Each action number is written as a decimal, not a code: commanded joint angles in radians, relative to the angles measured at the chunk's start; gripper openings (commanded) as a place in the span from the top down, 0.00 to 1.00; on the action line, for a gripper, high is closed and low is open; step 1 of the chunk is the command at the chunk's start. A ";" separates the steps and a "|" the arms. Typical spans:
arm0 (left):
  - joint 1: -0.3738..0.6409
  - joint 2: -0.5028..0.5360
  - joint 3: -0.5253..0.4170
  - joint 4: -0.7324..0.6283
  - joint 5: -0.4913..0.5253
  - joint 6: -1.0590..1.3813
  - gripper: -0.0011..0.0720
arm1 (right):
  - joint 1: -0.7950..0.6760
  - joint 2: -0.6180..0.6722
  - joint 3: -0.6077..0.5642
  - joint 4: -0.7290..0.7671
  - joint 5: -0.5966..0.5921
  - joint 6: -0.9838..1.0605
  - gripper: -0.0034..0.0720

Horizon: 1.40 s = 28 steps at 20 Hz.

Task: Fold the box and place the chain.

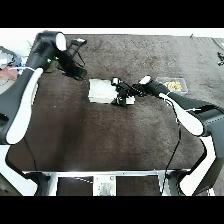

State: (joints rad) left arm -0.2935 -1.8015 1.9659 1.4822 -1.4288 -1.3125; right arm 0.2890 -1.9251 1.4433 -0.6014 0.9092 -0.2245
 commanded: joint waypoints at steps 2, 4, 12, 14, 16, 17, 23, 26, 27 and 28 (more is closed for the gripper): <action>0.167 0.023 -0.028 -0.294 0.111 0.365 0.42 | 0.001 0.000 0.000 0.000 0.000 0.000 0.16; 0.257 0.023 -0.062 -0.538 0.111 0.583 0.42 | 0.001 0.000 0.000 0.000 0.000 0.000 0.16; 0.351 0.011 -0.068 -0.856 0.438 0.709 0.42 | 0.001 0.000 0.000 0.000 0.000 0.000 0.16; 0.339 -0.021 -0.068 -0.868 0.383 0.970 0.42 | 0.001 0.000 0.000 0.000 0.000 0.000 0.16; 0.339 -0.074 -0.068 -0.909 0.245 1.184 0.42 | 0.001 0.000 0.000 0.000 0.000 0.000 0.16; 0.339 -0.105 -0.068 -0.926 0.150 1.278 0.42 | 0.001 0.000 0.000 0.000 0.000 0.000 0.16; 0.338 -0.286 -0.068 -0.956 -0.063 1.452 0.41 | 0.001 0.000 0.000 0.000 0.000 0.000 0.16; 0.338 -0.321 -0.068 -0.905 -0.117 1.604 0.04 | 0.001 0.000 0.000 0.000 0.000 0.000 0.16; 0.338 -0.325 -0.068 -0.891 -0.125 1.649 0.04 | 0.001 0.000 0.000 0.000 0.000 0.000 0.16; 0.338 -0.332 -0.068 -0.891 -0.137 1.682 0.04 | 0.001 0.000 0.000 0.000 0.000 0.000 0.16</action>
